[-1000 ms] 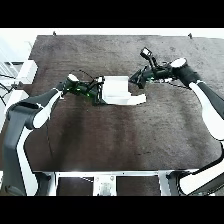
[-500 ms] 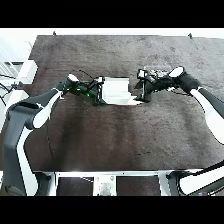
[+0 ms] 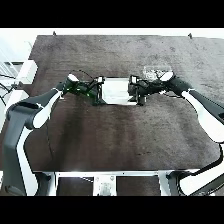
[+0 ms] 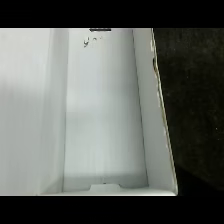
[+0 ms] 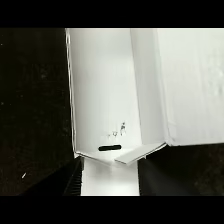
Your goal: Fold the box and place the chain.
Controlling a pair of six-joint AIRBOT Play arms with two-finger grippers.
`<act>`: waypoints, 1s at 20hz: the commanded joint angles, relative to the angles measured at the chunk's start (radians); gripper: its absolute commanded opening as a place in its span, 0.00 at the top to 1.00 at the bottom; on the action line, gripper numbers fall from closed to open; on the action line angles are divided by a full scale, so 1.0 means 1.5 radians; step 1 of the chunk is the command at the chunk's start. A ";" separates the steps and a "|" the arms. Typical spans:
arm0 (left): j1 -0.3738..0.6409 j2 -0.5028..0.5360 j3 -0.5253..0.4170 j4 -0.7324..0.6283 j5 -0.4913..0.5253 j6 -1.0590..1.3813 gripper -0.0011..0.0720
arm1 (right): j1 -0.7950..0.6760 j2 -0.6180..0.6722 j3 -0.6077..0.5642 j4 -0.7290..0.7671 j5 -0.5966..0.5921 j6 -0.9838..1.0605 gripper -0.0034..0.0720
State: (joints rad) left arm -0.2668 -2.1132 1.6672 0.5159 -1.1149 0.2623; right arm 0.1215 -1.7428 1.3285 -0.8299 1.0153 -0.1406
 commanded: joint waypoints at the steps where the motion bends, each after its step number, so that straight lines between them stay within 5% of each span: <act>1: 0.000 0.000 0.000 -0.001 0.000 0.000 0.50 | 0.009 -0.003 -0.001 0.027 -0.011 -0.002 0.51; 11: 0.000 0.000 0.000 -0.001 -0.001 0.000 0.50 | 0.031 -0.032 -0.001 0.078 -0.032 -0.002 0.54; 13: 0.000 0.000 0.000 -0.001 0.000 0.000 0.50 | 0.031 -0.031 0.000 0.078 -0.032 -0.002 0.39; 15: 0.000 0.000 0.000 -0.001 -0.001 0.000 0.50 | 0.030 -0.031 0.000 0.078 -0.032 -0.002 0.34; 16: 0.000 0.000 0.000 -0.001 -0.001 0.000 0.50 | 0.030 -0.031 0.001 0.078 -0.032 -0.002 0.21; 20: 0.000 0.000 0.000 -0.001 -0.001 0.000 0.50 | 0.027 -0.031 0.001 0.077 -0.032 -0.001 0.18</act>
State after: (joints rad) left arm -0.2661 -2.1128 1.6672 0.5163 -1.1168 0.2634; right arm 0.1654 -1.7889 1.3289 -0.7139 0.9672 -0.1444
